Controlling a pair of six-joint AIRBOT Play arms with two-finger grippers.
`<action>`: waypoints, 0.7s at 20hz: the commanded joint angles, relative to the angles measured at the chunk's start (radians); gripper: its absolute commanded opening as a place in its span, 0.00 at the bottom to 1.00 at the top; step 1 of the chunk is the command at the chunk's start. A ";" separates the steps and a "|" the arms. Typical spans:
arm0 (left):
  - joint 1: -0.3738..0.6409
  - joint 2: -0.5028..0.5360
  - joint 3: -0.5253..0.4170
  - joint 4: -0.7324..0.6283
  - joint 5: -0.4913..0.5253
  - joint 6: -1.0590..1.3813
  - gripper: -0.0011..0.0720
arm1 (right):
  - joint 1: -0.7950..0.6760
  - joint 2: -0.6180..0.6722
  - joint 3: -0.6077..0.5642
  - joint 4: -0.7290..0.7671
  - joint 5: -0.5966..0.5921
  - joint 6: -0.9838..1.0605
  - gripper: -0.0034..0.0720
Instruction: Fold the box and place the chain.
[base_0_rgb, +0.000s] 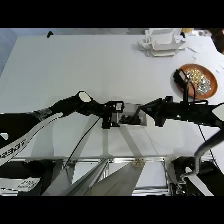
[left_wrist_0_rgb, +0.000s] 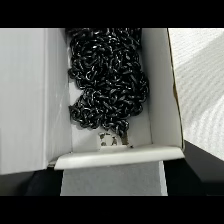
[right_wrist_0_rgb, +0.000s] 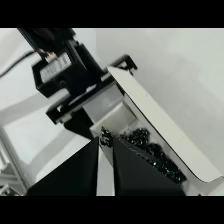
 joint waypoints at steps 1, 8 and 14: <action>0.001 0.000 0.000 0.000 0.000 0.000 0.06 | 0.055 -0.051 0.001 -0.054 -0.006 -0.004 0.35; 0.001 0.000 0.000 0.000 0.000 0.000 0.06 | 0.098 -0.151 0.176 -0.147 -0.027 0.032 0.25; 0.001 0.000 0.000 0.000 0.000 0.000 0.06 | 0.099 -0.389 0.291 -0.263 -0.019 0.027 0.08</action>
